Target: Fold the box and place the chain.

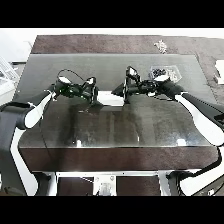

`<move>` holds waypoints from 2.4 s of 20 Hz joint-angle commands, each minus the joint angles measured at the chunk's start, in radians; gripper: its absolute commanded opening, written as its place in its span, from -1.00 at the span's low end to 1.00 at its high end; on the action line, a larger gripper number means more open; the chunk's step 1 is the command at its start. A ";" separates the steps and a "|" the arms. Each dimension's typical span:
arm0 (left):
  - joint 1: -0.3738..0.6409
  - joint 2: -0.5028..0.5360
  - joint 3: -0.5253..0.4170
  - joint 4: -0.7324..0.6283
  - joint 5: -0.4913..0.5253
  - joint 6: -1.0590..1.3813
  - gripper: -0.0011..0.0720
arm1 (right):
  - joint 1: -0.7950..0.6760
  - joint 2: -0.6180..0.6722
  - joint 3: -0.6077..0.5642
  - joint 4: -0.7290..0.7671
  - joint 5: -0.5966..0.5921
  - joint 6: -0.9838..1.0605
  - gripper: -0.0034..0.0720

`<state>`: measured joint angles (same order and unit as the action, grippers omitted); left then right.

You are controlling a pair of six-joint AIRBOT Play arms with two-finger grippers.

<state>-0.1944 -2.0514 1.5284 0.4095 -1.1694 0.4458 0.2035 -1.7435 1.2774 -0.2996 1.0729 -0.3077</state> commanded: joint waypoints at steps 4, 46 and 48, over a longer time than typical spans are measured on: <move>0.000 0.001 0.001 0.000 0.000 0.000 0.36 | 0.003 -0.044 -0.018 0.000 0.001 0.042 -0.89; 0.000 0.001 0.001 -0.016 0.005 0.000 0.35 | -0.397 0.951 -0.544 -0.371 -0.183 0.780 -0.90; 0.000 0.001 0.001 -0.031 0.001 0.002 -0.91 | -0.443 0.972 -0.622 -0.371 -0.183 0.780 -0.90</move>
<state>-0.1940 -2.0514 1.5284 0.3935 -1.1667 0.4458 -0.1669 -0.8406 0.7826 -0.6525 0.9092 0.4458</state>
